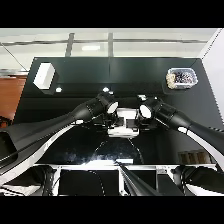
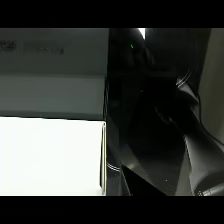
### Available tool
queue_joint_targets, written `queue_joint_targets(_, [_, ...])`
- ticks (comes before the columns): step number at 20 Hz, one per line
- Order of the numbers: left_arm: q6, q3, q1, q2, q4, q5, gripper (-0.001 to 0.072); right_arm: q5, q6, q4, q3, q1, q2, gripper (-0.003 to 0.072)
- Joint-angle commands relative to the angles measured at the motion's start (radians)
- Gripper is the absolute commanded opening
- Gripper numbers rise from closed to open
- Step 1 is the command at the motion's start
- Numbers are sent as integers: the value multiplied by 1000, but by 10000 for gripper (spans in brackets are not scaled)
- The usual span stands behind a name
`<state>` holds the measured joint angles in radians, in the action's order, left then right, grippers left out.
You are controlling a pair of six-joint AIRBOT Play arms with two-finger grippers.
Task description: Fold the box and place the chain.
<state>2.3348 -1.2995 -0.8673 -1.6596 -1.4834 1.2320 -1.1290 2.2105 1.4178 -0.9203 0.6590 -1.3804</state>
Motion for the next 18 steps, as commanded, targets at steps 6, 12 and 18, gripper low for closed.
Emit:
queue_joint_targets(6, [0, 0, 1, -1, 0, 3, 27, 10, 41, -2, -1, 10, -21, 11])
queue_joint_targets(12, [0, 0, 1, -1, 0, 3, 27, -16, 27, -3, -2, 9, -21, 214])
queue_joint_targets(18, [0, 0, 0, -1, 0, 3, 27, -5, 21, -10, -2, 9, -21, 13])
